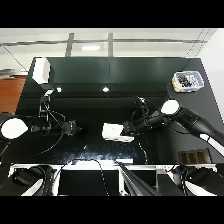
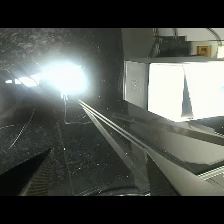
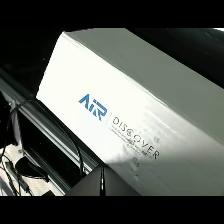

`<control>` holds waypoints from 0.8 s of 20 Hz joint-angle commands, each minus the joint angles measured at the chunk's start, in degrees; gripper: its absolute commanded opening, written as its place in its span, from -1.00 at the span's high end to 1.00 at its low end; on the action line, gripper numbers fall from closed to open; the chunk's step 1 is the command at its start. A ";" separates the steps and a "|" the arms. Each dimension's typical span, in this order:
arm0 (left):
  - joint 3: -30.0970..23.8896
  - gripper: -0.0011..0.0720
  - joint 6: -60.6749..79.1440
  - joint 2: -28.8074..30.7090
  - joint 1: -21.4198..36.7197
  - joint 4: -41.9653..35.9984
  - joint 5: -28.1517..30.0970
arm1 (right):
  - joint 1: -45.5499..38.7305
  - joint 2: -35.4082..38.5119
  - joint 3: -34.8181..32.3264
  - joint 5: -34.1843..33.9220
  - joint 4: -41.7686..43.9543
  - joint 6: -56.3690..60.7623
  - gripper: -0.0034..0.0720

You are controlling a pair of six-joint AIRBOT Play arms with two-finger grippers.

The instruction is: Fold the box and place the chain.

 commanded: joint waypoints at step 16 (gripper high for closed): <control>0.00 -0.80 0.02 -0.02 -0.04 -0.22 0.13 | -3.82 -0.09 -2.38 2.21 0.35 -1.31 0.85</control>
